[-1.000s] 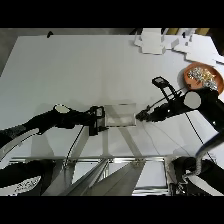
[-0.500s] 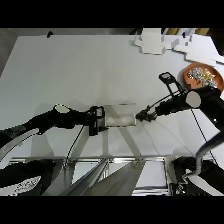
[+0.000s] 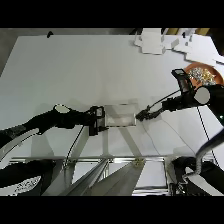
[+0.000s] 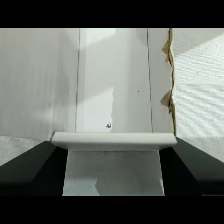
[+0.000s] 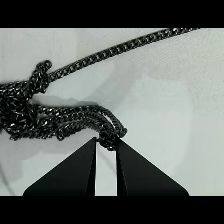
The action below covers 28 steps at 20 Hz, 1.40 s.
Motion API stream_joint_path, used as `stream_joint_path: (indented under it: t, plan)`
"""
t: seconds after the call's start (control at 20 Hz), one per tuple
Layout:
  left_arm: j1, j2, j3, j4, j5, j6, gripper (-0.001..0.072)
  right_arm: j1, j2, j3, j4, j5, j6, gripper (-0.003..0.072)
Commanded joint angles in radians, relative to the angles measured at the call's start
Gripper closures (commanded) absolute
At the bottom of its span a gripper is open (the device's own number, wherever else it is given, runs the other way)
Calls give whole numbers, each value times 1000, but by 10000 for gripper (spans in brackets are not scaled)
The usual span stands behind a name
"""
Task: Fold the box and place the chain.
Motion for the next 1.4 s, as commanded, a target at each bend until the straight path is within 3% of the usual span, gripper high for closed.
stream_joint_path:
  t: [0.0, 0.25, 0.4, 0.5, 0.55, 0.75, 0.9, 1.1, 1.35]
  plan:
    - [0, 0, 1, 0, 0, 0, 438, -6, -10, 0, 7, 18, 0, 672]
    - [0, 0, 1, 0, 0, 0, 438, -6, -93, -24, 0, 42, 0, 665]
    - [0, 0, 1, 0, 0, 0, 438, -6, -119, -24, 2, 59, 0, 511]
    - [0, 0, 1, 0, 0, 0, 438, -6, -118, -24, 9, 89, 0, 351]
    - [0, 0, 1, 0, 0, 0, 438, -6, -115, -23, 13, 95, 0, 342]
    - [0, 0, 1, 0, 0, 0, 438, -6, -103, -23, 91, 64, -87, 347]
    - [0, 0, 1, 0, 0, 0, 438, -5, -103, -23, 197, 11, -238, 519]
    - [0, 0, 1, 0, 0, 0, 438, -6, -126, -23, 100, -24, -252, 520]
    - [0, 0, 1, 0, 0, 0, 438, -6, -217, -23, 90, -34, -253, 520]
